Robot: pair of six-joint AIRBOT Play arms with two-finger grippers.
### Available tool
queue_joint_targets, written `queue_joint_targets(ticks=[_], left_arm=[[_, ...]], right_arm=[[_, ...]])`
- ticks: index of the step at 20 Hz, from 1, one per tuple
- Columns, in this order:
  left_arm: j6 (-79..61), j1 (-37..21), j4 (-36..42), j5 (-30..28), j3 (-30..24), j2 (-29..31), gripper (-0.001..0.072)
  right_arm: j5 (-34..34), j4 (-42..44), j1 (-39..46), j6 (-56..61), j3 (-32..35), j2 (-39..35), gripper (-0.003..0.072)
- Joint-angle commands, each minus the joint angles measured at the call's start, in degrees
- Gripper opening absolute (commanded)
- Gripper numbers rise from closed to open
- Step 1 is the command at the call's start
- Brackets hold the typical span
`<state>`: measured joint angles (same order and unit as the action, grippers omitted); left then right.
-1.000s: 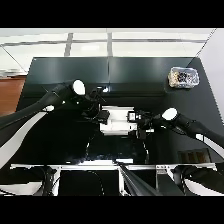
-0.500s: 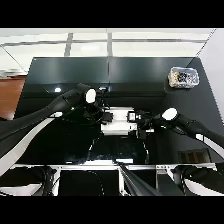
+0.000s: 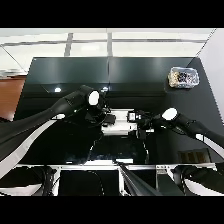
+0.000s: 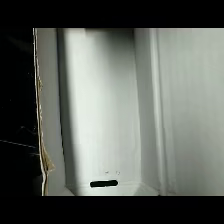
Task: Fold the box and place the chain.
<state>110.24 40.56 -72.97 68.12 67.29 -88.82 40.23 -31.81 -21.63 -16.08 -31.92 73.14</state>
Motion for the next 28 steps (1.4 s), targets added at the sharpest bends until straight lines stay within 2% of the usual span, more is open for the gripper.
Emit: queue_joint_targets(ticks=[1, 3, 5, 10, 14, 28], left_arm=[[3.61, 1.97, -2.73, -0.35, 1.25, 0.02, 0.0267], [7.41, 2.99, -6.75, 1.2, 2.21, -0.07, 0.0268], [8.39, 3.23, -7.52, 2.91, 2.34, -0.22, 0.0268], [10.27, 3.43, -7.63, 2.43, 2.34, -1.68, 0.0268], [16.26, 3.45, -10.54, 2.4, 2.34, -2.21, 0.0268], [20.87, 4.42, -10.43, 2.36, 2.34, -2.21, 0.0266]], right_arm=[[0.02, 0.0, -0.02, 0.0, -0.04, 0.02, 0.0233], [0.02, 0.0, -0.02, 0.0, -0.04, 0.02, 0.0233], [0.02, 0.02, -0.02, 0.0, -0.04, 0.02, 0.0233], [0.02, 0.0, -0.02, 0.0, -0.04, 0.02, 0.0233], [0.02, 0.0, -0.02, 0.0, -0.04, 0.02, 0.0233], [0.02, 0.02, -0.02, 0.0, -0.04, 0.02, 0.0233]])
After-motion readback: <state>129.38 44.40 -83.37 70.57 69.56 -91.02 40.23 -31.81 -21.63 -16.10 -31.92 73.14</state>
